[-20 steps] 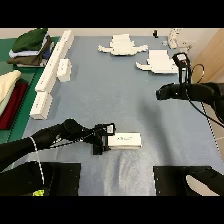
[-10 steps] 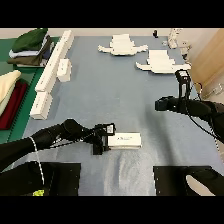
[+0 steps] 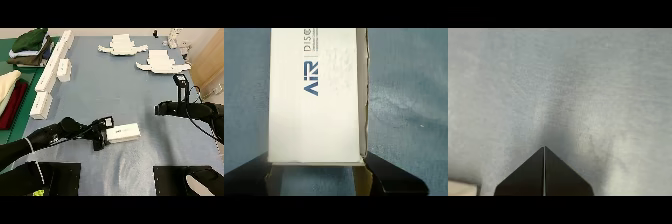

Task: Fold the box.

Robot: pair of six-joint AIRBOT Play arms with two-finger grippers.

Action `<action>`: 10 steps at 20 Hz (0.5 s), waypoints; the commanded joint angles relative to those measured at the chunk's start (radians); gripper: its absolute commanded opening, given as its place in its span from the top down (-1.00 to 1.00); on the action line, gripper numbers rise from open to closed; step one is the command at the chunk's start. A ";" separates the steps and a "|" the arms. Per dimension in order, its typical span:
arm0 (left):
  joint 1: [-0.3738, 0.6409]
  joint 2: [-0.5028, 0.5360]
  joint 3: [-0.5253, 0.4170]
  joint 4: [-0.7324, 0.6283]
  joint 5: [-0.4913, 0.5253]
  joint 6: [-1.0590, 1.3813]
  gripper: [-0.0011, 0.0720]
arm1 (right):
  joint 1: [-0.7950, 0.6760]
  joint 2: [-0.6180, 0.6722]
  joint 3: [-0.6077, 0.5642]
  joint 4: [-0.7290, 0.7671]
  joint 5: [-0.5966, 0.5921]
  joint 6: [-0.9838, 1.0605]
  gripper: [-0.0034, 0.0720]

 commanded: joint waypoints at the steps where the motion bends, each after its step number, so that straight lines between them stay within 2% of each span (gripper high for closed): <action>1: 0.096 0.114 0.003 0.071 0.005 -0.270 -0.43 | 0.001 0.001 0.000 -0.005 -0.029 0.003 0.89; 4: 0.261 0.235 0.003 0.331 0.003 -0.629 -0.43 | 0.000 0.001 0.000 -0.007 -0.030 0.003 0.89; 6: 0.390 0.270 0.003 0.518 -0.017 -0.846 -0.43 | 0.001 0.001 0.000 -0.008 -0.030 0.003 0.90; 8: 0.506 0.260 0.003 0.581 -0.029 -0.916 -0.43 | 0.001 0.001 0.000 -0.008 -0.030 0.003 0.89; 10: 0.609 0.232 0.003 0.581 -0.027 -0.919 -0.43 | 0.001 0.001 0.000 -0.008 -0.030 0.003 0.89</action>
